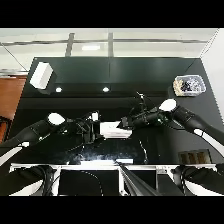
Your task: Fold the box and place the chain.
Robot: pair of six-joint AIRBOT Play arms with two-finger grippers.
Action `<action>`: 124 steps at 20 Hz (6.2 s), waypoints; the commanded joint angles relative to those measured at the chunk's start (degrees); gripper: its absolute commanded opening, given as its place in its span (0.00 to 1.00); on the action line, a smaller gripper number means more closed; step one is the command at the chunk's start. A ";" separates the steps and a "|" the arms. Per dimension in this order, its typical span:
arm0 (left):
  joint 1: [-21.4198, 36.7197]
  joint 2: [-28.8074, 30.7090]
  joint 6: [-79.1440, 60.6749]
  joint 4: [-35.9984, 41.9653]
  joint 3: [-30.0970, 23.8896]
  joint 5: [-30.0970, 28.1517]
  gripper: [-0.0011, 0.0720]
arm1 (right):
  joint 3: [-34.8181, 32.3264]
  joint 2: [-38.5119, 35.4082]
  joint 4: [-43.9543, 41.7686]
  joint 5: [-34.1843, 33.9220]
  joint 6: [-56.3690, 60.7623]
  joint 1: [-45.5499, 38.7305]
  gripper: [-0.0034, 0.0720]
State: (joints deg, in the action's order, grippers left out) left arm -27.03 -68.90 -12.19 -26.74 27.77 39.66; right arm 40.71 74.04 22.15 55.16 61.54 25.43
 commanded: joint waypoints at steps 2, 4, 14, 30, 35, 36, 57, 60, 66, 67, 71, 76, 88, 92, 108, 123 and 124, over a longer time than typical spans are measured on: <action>-0.02 0.00 0.02 0.00 0.02 -0.02 0.46 | -0.13 1.97 2.16 -0.66 0.83 0.39 0.06; -0.02 -0.02 0.02 0.00 0.02 -0.02 0.46 | -0.13 1.97 2.16 -1.29 0.81 0.39 0.06; -0.02 -0.02 0.00 -0.02 0.02 -0.04 0.46 | -0.11 2.05 2.14 -1.20 -0.28 0.39 0.06; -0.15 14.49 13.16 -13.00 2.03 9.53 0.98 | 6.14 -22.25 17.53 20.20 -1.27 -32.46 0.06; -5.07 8.55 19.06 -13.07 9.97 6.32 0.98 | 6.12 -22.23 17.29 16.63 -1.27 -32.52 0.06; -6.08 6.10 19.98 -13.09 11.65 5.09 0.98 | 6.12 -22.23 17.31 16.79 -1.27 -32.52 0.06; -10.86 -6.80 29.53 -13.33 17.86 5.42 0.98 | 6.12 -22.23 17.53 16.59 -1.31 -32.52 0.06; -10.84 -6.78 29.55 -13.31 17.97 5.64 0.98 | 6.10 -22.23 17.55 16.59 -1.29 -32.52 0.06; -10.84 -6.78 29.57 -13.35 20.02 8.20 0.98 | 6.12 -22.23 17.53 16.61 -1.31 -32.52 0.06; -10.84 -6.78 29.57 -13.35 20.02 8.46 0.98 | 6.12 -22.23 17.53 16.61 -1.29 -32.52 0.06; -10.86 -6.80 29.55 -13.35 20.00 8.09 0.98 | 6.12 -22.23 17.53 16.59 -1.29 -32.52 0.06; -11.37 -6.80 29.55 -15.08 20.00 7.93 0.98 | 6.12 -22.23 17.53 16.61 -1.29 -32.52 0.06; -15.50 -9.55 33.73 -20.20 19.96 2.36 0.98 | 6.12 -22.23 17.51 16.55 -1.29 -32.52 0.06; -15.65 -11.43 36.74 -21.55 19.96 3.02 0.98 | 6.10 -22.23 17.51 16.59 -1.29 -32.52 0.06; -4.02 -4.50 56.59 -38.23 19.96 16.09 0.40 | 6.12 -22.23 17.22 16.39 -1.29 -32.52 0.06; 55.08 6.49 61.57 -39.91 17.29 25.86 0.40 | 6.12 -22.23 17.11 14.84 -1.29 -32.52 0.06; 57.02 6.51 61.27 -40.26 17.27 23.47 0.40 | 6.12 -22.23 17.14 14.86 -1.29 -32.52 0.06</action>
State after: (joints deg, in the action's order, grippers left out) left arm 22.39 -62.74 49.50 -66.52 45.78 67.51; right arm 46.81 51.83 39.27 70.52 60.23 -7.07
